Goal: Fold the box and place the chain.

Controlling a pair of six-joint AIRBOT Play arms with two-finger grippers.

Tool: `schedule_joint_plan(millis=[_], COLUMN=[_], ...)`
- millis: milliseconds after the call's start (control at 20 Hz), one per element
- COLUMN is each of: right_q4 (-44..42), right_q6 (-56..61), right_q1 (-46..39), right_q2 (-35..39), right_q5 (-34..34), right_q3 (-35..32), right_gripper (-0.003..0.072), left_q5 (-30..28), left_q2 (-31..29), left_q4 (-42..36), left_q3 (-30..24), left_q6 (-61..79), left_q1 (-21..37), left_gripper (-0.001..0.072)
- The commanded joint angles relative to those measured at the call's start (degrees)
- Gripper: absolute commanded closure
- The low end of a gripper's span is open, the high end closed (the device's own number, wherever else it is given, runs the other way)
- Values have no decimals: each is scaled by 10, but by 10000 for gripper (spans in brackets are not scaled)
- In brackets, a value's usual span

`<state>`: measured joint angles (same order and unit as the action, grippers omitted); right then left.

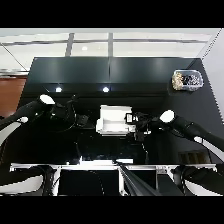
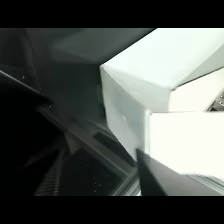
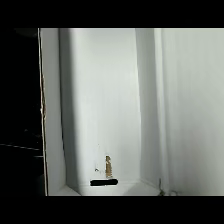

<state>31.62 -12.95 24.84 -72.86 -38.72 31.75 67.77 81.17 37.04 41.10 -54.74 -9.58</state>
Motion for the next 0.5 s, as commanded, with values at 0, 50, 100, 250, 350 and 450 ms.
schedule_joint_plan(millis=[0, 50, 100, 250, 350, 450], right_q4=[0, 0, 0, 0, 0, 0], right_q6=[1, 1, 1, 1, 1, 1], right_q1=[0, 0, 0, 0, 0, 0], right_q2=[0, 0, 0, 0, 0, 0], right_q5=[-1, -1, -1, -1, -1, -1], right_q3=[0, 0, 0, 0, 0, 0], right_gripper=[553, 553, 553, 553, 553, 553], left_q5=[17, 27, 37, 58, 47, 24], left_q2=[0, 0, 0, 0, 0, 0], left_q4=[0, -1, -3, -19, -20, -20], left_q3=[20, 24, 26, 26, 26, 26], left_q6=[5, 5, 1, 1, 1, -10], left_q1=[-1, -2, -3, -11, -22, -35], left_gripper=[108, 25, 5, 6, 6, 6])
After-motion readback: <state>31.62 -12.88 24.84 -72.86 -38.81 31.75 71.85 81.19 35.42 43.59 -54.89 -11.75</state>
